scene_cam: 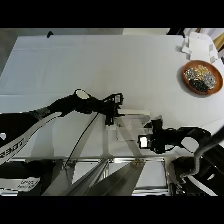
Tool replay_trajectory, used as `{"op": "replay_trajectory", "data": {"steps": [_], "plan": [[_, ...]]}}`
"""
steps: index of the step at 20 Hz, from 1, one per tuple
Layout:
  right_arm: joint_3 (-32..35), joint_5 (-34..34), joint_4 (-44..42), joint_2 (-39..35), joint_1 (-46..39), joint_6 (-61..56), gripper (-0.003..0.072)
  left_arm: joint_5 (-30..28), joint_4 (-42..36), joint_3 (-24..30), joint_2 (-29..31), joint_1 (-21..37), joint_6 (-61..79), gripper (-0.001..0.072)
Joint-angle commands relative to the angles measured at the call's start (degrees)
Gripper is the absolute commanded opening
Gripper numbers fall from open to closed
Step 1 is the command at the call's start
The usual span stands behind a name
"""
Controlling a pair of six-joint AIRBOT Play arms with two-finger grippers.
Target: Fold the box and place the chain.
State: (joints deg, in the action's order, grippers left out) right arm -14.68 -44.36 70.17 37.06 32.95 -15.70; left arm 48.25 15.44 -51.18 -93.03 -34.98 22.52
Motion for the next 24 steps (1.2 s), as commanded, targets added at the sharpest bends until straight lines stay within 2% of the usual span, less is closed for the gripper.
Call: {"op": "replay_trajectory", "data": {"steps": [1, 9, 24], "plan": [[1.49, 1.03, 0.35, -0.74, 0.44, -1.22, 0.0661, 0.00, 0.00, -0.02, -0.04, -0.04, 0.00, 0.0011], [3.13, 8.87, 0.37, -0.74, 0.44, -3.61, 0.0661, 0.00, 0.00, -0.02, -0.04, -0.07, 0.00, 0.0011], [1.11, 10.73, 0.55, -0.83, 0.35, -3.56, 0.0661, 0.00, 0.02, -0.02, -0.04, -0.07, 0.00, 0.0011]]}}
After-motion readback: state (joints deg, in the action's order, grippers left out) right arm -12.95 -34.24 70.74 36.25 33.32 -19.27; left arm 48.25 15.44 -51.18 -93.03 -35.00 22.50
